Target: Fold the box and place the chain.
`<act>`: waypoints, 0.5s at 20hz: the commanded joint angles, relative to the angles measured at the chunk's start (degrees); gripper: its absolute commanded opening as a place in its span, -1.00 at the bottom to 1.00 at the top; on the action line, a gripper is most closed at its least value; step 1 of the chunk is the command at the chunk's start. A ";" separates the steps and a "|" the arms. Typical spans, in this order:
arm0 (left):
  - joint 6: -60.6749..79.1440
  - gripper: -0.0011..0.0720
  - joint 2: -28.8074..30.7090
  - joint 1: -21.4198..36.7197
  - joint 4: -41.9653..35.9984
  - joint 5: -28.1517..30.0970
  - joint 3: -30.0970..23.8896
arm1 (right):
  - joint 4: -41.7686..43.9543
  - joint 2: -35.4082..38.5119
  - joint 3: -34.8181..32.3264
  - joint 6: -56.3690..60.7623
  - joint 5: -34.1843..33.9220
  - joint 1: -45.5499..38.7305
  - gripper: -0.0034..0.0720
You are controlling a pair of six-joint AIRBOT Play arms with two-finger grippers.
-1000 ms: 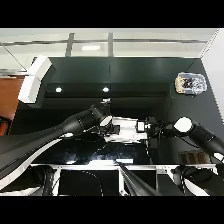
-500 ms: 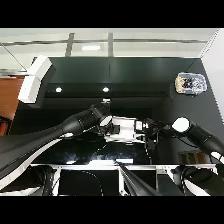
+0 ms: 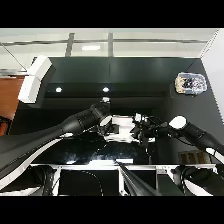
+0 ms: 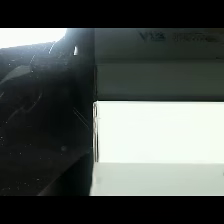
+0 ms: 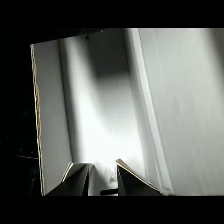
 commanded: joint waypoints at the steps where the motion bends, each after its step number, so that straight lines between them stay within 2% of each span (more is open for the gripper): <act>1: 0.09 -0.90 0.04 -0.04 -0.09 0.11 0.04 | 1.40 -0.92 0.00 0.00 -0.24 0.04 -0.38; 2: 0.09 -0.90 0.04 -0.04 -0.09 0.11 0.04 | 1.40 -0.92 0.00 0.04 -0.22 0.07 -0.36; 3: 0.09 -0.90 0.04 -0.04 -0.09 0.11 0.04 | 1.60 -0.92 0.00 0.66 -0.46 0.07 0.26; 4: 0.09 -0.90 0.04 -0.04 -0.09 0.13 0.04 | 1.62 -0.92 0.00 0.90 -0.42 0.04 0.42; 5: 0.09 -0.90 0.04 -0.04 -0.07 0.11 0.04 | 1.38 -0.92 0.00 0.94 -0.42 0.04 0.12; 6: 0.09 -0.90 0.04 -0.04 -0.09 0.11 0.04 | 1.36 -0.92 0.00 1.40 -0.42 0.04 -0.31; 7: 0.09 -0.90 0.04 -0.04 -0.09 0.11 0.04 | 1.44 -0.92 0.00 2.29 -0.68 0.07 0.17; 8: 0.09 -0.90 0.04 -0.04 -0.09 0.11 0.04 | 1.38 -0.92 0.00 2.84 -0.61 0.04 0.24; 9: 0.09 -0.90 0.04 -0.04 -0.07 0.11 0.04 | 0.66 -0.90 0.02 3.65 -0.46 0.04 -0.64; 10: 0.09 -0.90 0.04 -0.04 -0.07 0.09 0.04 | -0.09 -0.74 0.11 5.51 -0.42 -0.24 -0.88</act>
